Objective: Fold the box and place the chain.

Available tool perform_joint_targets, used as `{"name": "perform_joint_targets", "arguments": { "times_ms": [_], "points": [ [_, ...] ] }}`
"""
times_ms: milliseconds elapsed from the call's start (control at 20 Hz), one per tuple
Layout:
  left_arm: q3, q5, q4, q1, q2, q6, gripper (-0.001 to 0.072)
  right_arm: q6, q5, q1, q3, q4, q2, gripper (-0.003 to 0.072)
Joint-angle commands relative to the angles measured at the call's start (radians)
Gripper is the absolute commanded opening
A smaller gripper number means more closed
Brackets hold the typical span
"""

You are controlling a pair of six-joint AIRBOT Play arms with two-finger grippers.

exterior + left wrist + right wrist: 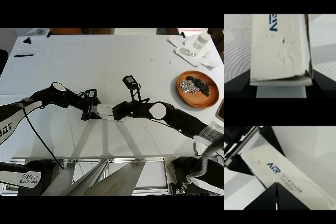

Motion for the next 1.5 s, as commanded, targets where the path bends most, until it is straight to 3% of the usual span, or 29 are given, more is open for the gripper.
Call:
{"name": "perform_joint_targets", "arguments": {
  "times_ms": [0, 450, 650, 900, 1100, 1250, 1450],
  "points": [
    [0.001, 0.000, -0.004, 0.000, 0.000, -0.004, 0.0318, 0.000, 0.026, 0.001, -0.031, 0.013, -0.029, 0.0006],
    [0.001, 0.000, -0.004, 0.000, 0.000, -0.004, 0.0318, 0.000, -0.004, 0.001, -0.029, 0.019, -0.017, 0.0007],
    [0.001, 0.000, -0.004, 0.000, 0.000, -0.004, 0.0318, -0.002, -0.083, 0.000, -0.014, 0.065, 0.038, 0.0007],
    [0.001, 0.000, -0.004, 0.000, 0.000, -0.004, 0.0318, -0.053, -0.085, 0.000, 0.048, 0.061, 0.112, 0.0009],
    [0.001, 0.000, -0.004, 0.000, 0.000, -0.004, 0.0318, -0.043, -0.110, -0.002, 0.078, -0.130, 0.200, 0.0009],
    [0.001, 0.000, -0.004, 0.000, 0.000, -0.004, 0.0318, 0.008, -0.027, -0.051, 0.091, -0.262, 0.293, 0.0009],
    [0.001, 0.000, -0.004, 0.000, 0.000, -0.004, 0.0318, 0.080, 0.269, -0.163, 0.105, -0.515, 0.410, 0.0009]
  ]
}}
